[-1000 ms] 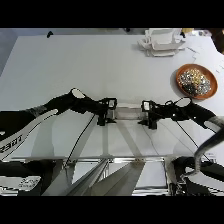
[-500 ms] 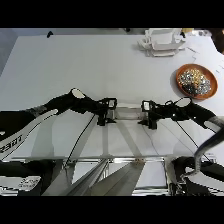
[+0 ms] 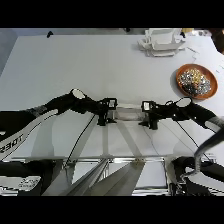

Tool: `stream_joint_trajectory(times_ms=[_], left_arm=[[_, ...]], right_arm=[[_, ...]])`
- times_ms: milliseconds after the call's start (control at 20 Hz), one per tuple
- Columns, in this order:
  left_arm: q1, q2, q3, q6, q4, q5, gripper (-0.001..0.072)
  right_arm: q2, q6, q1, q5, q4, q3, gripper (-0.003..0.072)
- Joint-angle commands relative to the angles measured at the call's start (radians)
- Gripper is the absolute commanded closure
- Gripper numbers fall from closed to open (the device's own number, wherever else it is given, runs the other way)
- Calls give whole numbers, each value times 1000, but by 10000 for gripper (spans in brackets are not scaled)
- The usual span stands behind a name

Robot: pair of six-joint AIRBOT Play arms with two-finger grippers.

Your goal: Fold the box and place the chain.

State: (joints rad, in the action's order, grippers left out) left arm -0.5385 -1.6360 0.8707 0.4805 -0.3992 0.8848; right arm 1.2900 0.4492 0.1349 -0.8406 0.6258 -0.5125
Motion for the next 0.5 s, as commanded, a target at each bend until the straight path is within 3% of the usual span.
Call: stream_joint_trajectory(times_ms=[0, 250, 350, 450], left_arm=[[1, 0, 0, -2, 0, 2, 501], [1, 0, -1, -2, 0, 2, 501], [1, 0, 0, -2, 0, 2, 501], [1, 0, 0, -2, 0, 2, 501]], right_arm=[[-61, -126, 0, -2, 105, 0, 27], [-240, -327, 0, -10, 294, 0, 44], [-315, -500, 0, -13, 383, 0, 45], [-386, -623, 0, -14, 390, 0, 53]])
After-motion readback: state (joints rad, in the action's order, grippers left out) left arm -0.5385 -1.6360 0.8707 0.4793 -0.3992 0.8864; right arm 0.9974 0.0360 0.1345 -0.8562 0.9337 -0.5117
